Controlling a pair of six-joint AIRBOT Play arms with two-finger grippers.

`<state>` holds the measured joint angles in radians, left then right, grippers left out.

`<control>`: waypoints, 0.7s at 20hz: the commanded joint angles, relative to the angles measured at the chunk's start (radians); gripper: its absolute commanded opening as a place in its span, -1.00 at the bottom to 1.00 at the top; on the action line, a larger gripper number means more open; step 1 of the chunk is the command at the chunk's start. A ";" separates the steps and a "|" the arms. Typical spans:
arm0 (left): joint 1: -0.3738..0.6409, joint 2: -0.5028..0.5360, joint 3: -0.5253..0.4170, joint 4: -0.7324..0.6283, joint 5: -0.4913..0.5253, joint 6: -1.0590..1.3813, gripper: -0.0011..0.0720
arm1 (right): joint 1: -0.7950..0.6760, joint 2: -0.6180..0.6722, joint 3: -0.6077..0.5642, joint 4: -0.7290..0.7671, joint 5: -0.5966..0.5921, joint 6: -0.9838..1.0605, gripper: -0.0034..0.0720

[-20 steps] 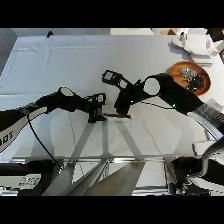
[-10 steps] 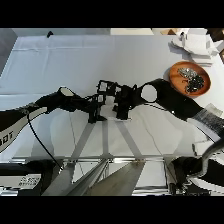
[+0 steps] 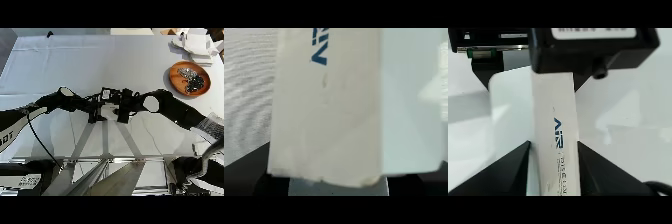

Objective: Fold the box and place the chain.

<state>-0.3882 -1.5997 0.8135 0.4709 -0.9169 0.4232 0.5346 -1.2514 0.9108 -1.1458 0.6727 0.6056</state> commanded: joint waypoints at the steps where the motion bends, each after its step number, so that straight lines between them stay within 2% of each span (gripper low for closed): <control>1: 0.000 -0.001 0.000 0.000 0.000 0.002 -0.35 | 0.001 0.003 -0.008 -0.002 -0.035 -0.002 -0.19; 10: 0.000 -0.001 0.000 0.000 0.000 0.002 -0.35 | 0.001 0.003 -0.071 -0.031 -0.144 -0.001 -0.18; 14: 0.000 -0.001 0.000 0.000 0.000 0.002 -0.35 | 0.001 0.003 -0.071 -0.029 -0.118 0.000 -0.16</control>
<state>-0.3874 -1.6001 0.8143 0.4679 -0.9089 0.4236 0.5358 -1.2488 0.8429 -1.1732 0.5472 0.6041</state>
